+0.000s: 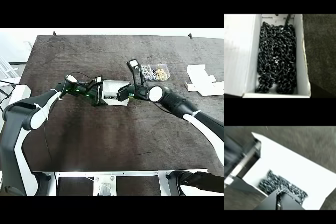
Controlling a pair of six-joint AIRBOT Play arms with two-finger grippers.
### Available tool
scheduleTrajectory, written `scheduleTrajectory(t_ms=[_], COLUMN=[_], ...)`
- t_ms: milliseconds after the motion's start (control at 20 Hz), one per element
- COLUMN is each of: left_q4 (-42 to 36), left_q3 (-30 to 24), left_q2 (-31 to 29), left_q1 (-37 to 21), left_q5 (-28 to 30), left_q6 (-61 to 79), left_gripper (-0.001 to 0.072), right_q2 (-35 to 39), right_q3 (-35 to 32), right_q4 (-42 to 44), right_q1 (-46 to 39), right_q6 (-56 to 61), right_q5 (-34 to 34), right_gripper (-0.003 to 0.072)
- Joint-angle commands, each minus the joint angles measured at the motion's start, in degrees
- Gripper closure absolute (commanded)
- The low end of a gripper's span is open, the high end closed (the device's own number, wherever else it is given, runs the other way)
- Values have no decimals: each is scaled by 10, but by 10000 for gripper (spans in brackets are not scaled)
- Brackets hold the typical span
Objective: Fold the box and place the chain.
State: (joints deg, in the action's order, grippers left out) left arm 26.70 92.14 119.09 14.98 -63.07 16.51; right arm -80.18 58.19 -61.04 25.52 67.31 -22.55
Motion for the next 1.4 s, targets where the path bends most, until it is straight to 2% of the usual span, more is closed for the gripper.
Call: scheduleTrajectory(t_ms=[0,50,100,300,450,550,650,750,800,1000,1100,1200,1350], left_q4=[0,0,0,0,0,0,0,0,0,0,0,0,0], left_q3=[0,0,0,0,0,0,0,0,0,0,0,0,0], left_q2=[0,0,0,0,0,0,0,0,0,0,0,0,0], left_q1=[0,0,0,0,0,0,0,0,0,0,0,0,0], left_q5=[0,0,0,0,0,0,0,0,0,0,0,0,0], left_q6=[0,0,0,0,0,0,0,0,0,0,0,0,0], left_gripper=[344,344,344,344,344,344,344,344,344,345,344,344,344], right_q2=[-35,-33,-28,63,152,171,157,123,99,-3,-53,-106,-185], right_q3=[-14,-13,-9,3,5,18,49,88,109,171,188,212,276], right_q4=[-1,-1,-1,-20,-137,-170,-162,-108,-59,203,302,346,351], right_q1=[1,0,0,0,-6,-43,-82,-109,-120,-178,-208,-226,-226], right_q6=[-3,-5,-5,-5,-5,-26,-76,-160,-214,-447,-516,-550,-558], right_q5=[50,60,61,38,38,58,56,29,-8,-184,-224,-270,-342], right_gripper=[536,326,271,276,280,359,361,404,415,415,477,483,483])
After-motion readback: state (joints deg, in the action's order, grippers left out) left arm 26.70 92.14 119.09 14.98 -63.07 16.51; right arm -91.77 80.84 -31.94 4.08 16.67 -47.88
